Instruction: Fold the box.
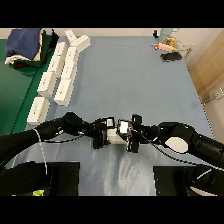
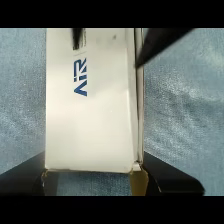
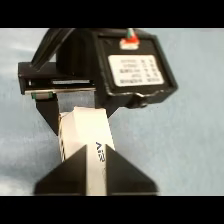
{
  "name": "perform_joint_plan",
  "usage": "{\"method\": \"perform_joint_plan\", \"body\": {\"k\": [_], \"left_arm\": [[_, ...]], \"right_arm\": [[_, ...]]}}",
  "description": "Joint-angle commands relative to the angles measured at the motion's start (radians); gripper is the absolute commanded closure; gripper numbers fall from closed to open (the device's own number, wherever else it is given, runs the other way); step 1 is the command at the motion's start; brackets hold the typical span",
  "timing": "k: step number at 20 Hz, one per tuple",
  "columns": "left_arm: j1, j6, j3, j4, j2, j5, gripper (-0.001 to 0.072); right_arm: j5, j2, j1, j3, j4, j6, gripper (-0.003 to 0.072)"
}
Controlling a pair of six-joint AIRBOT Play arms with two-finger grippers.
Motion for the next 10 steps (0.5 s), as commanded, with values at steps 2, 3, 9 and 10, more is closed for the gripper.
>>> {"method": "perform_joint_plan", "body": {"k": [2, 3, 9, 10], "left_arm": [[0.0, 0.0, 0.001, 0.0, 0.0, 0.001, 0.0229], [0.0, -0.001, 0.001, 0.0, 0.0, 0.001, 0.0229], [0.0, 0.0, 0.001, 0.0, 0.0, 0.001, 0.0229], [0.0, 0.0, 0.001, 0.0, 0.0, 0.001, 0.0229]], "right_arm": [[-0.008, -0.003, -0.016, -0.01, 0.006, 0.256, 0.0682], [-0.012, -0.009, -0.024, -0.021, 0.006, 0.306, 0.0682], [-0.254, -0.008, -0.025, -0.161, 0.262, 0.386, 0.0684], [-0.286, -0.008, -0.015, -0.175, 0.304, 0.377, 0.0684]]}}
